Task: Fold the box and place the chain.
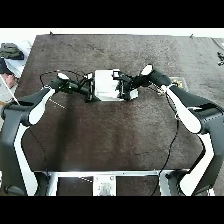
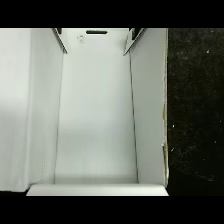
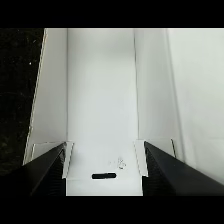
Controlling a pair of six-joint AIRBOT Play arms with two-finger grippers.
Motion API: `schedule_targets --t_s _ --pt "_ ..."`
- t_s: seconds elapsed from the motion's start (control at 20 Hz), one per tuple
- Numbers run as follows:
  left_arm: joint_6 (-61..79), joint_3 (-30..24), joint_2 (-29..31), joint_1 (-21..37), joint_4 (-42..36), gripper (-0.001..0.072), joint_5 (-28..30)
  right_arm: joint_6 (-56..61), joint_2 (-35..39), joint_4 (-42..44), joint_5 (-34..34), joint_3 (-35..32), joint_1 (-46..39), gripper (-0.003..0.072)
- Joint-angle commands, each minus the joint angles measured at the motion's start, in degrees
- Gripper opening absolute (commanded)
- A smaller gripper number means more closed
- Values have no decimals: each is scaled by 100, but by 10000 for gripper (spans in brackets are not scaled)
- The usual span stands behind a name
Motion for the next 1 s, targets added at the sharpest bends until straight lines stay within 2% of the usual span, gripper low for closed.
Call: schedule_targets --t_s 0.0,0.05,0.1,0.15,0.25,0.45,0.5,0.55,0.8,0.95 --pt "-2 0 -2 0 0 307 -2 -2 -2 -20 -11 -2 0 578" --pt "-2 0 -2 0 2 307 -2 -2 -2 -28 7 -2 0 488" --pt "-2 0 -2 0 0 307 -2 20 2 -66 44 -2 0 332" --pt "-4 0 -2 0 0 307 -2 22 9 -70 103 -2 -2 260" --pt "-2 0 -2 0 0 307 -2 234 31 -227 114 0 -7 262" --pt "-2 0 -2 0 2 307 -2 1263 94 -1147 120 0 -9 262" --pt "-2 0 -2 0 0 307 -2 1429 122 -1349 157 0 -7 207" --pt "-2 0 -2 0 2 307 -4 1513 153 -1473 214 0 -9 -17" --pt "-4 0 -2 0 0 307 -2 2439 531 -1578 269 0 -157 -10" --pt "-2 0 -2 0 0 307 -2 3689 850 -1019 402 0 -516 -10"
